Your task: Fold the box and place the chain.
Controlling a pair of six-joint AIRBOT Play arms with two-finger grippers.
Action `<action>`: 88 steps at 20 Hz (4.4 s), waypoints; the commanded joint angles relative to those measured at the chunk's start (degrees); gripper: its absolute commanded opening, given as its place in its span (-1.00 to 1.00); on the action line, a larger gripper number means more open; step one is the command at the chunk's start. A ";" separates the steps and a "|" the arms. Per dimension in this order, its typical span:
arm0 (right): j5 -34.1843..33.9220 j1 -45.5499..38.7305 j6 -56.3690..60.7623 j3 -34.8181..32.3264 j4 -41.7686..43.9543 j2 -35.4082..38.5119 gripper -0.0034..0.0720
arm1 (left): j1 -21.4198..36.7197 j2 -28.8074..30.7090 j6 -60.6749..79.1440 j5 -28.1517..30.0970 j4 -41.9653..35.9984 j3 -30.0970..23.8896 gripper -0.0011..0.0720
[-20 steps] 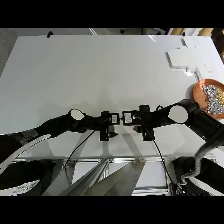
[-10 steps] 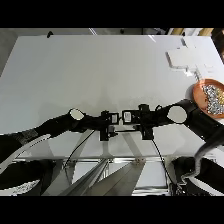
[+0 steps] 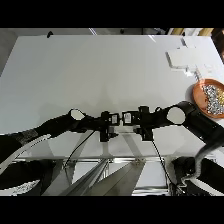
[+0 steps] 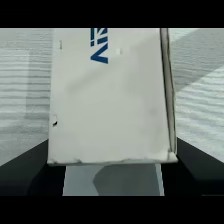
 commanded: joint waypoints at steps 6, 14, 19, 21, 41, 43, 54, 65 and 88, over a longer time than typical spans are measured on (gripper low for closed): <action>3.52 0.04 -0.02 -0.07 4.02 4.52 0.24 | 0.02 0.04 -0.24 0.61 -0.09 0.02 -0.03; -4.57 0.00 0.46 -0.09 7.54 3.82 -0.79 | 0.02 0.04 -0.24 0.61 -0.09 0.02 -0.03; 0.55 0.00 0.57 -0.11 7.28 -1.07 -0.85 | 0.02 0.04 -0.24 0.61 -0.09 0.02 -0.03; 0.52 0.00 0.57 -0.44 6.14 -1.33 -0.85 | 0.02 0.04 -0.26 0.61 -0.09 0.02 -0.03; -4.00 0.00 1.14 -3.96 6.99 -1.90 -0.85 | 0.02 0.04 -0.26 0.61 -0.09 0.02 -0.03; -3.87 -0.37 4.98 -3.54 5.44 0.59 -0.85 | 0.02 0.04 -0.24 0.61 -0.09 0.02 -0.03; 10.25 -28.39 32.33 0.20 -19.17 10.51 -0.85 | 0.02 0.04 -0.26 0.61 -0.09 0.02 -0.03; 16.55 -36.37 34.01 0.15 -18.88 10.51 -0.85 | 0.17 0.28 -0.26 0.68 0.35 0.02 -0.03; 16.55 -36.37 34.01 0.15 -18.88 10.51 -0.85 | 75.65 25.97 -91.62 -5.90 59.49 -0.15 -0.01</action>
